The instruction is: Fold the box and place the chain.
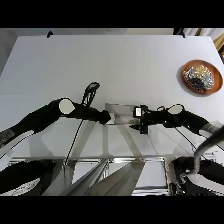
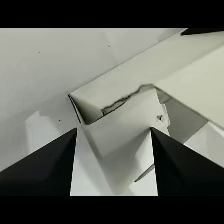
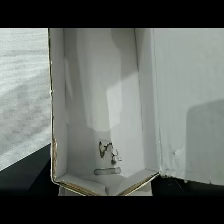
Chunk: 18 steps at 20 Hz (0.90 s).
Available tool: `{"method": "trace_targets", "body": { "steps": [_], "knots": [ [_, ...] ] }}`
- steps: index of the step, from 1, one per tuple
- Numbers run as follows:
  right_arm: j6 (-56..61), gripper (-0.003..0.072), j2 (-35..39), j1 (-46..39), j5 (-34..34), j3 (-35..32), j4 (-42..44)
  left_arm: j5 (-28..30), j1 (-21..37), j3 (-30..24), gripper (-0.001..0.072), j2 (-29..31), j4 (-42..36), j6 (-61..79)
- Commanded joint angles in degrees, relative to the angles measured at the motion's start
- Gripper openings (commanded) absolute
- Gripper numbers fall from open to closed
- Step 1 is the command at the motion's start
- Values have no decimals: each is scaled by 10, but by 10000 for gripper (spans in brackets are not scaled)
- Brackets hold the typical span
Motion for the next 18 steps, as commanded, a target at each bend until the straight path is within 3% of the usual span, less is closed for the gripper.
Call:
{"method": "trace_targets", "body": {
  "steps": [1, 5, 11, 18],
  "knots": [
    [0, 399, 0, 0, 0, 0, 0, -18, -20, 20, 514, -4, 113, -124],
    [0, 399, 0, 0, 0, 0, 0, -52, -32, 51, 513, -6, 177, -221],
    [0, 399, 0, 0, 0, 0, 0, -155, -66, 132, 512, -59, 240, -295],
    [0, 399, 0, 0, 0, 0, 0, -168, -90, 136, 511, -73, 271, -428]
  ]
}}
